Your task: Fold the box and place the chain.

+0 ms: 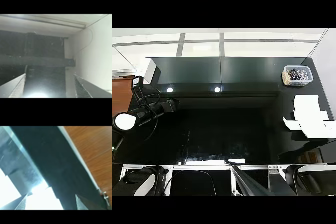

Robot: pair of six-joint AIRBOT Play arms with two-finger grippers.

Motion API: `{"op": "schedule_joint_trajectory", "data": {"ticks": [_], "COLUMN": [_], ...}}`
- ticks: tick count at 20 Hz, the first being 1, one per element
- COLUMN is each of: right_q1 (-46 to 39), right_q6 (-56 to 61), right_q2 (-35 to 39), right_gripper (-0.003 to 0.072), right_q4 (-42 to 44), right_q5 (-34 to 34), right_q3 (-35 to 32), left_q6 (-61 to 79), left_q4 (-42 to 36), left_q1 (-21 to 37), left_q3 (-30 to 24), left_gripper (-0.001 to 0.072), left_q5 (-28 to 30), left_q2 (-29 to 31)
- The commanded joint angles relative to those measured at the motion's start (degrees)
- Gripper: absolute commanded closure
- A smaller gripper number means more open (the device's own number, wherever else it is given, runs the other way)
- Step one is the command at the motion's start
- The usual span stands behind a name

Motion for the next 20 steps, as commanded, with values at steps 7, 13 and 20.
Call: {"op": "schedule_joint_trajectory", "data": {"ticks": [7,13,20], "right_q1": [3.61,7.96,25.81], "right_q6": [-4.83,-6.16,-5.27], "right_q2": [1.38,16.68,44.09], "right_gripper": [0.0547,0.0672,0.0672], "right_q4": [0.52,10.75,31.32], "right_q5": [4.70,2.03,-12.68], "right_q3": [-4.22,-16.65,-48.48], "left_q6": [0.00,0.02,0.02], "left_q4": [-0.24,-0.24,-0.68], "left_q1": [0.00,0.00,-0.09], "left_q3": [0.04,0.04,0.04], "left_gripper": [0.0007,0.0007,0.0007], "left_q5": [-0.07,0.00,-1.11], "left_q2": [-0.04,-0.04,-0.04]}}
